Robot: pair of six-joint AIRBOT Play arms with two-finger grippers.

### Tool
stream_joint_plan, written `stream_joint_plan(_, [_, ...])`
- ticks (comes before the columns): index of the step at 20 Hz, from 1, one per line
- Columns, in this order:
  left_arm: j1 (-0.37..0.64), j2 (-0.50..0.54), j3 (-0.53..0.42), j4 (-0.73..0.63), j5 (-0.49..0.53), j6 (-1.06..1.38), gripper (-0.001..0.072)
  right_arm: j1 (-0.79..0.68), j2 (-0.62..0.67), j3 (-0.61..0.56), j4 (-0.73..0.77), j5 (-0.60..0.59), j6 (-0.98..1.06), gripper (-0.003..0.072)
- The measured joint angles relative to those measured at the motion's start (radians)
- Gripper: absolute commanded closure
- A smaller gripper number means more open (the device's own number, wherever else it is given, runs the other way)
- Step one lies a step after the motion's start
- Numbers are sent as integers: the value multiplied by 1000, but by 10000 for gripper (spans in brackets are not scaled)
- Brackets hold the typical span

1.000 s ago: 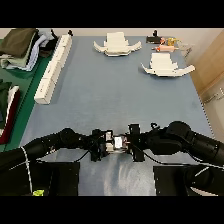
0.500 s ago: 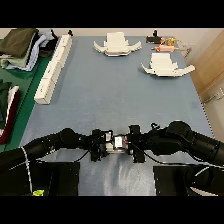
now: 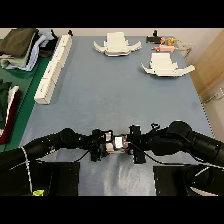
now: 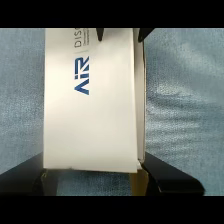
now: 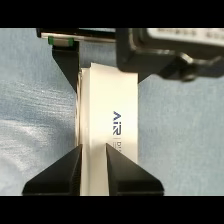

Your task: Fold the box.

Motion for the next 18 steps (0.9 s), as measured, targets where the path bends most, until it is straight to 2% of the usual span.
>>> stream_joint_plan(5, [0,0,0,0,0,0,268,0,47,13,3,8,101,476])
stream_joint_plan(6, [0,0,0,0,0,0,268,0,52,11,4,10,142,507])
stream_joint_plan(7, [0,0,0,0,0,0,267,0,57,6,10,12,183,596])
stream_joint_plan(8, [0,0,0,0,0,0,268,0,60,-5,24,17,215,635])
stream_joint_plan(9, [0,0,0,0,0,0,268,0,64,-22,48,28,242,638])
stream_joint_plan(10, [0,0,0,0,0,0,268,0,69,-47,80,51,263,669])
stream_joint_plan(14, [0,0,0,0,0,1,268,0,134,-152,222,200,330,673])
stream_joint_plan(18, [0,0,0,0,0,1,268,0,230,-231,278,365,409,673])
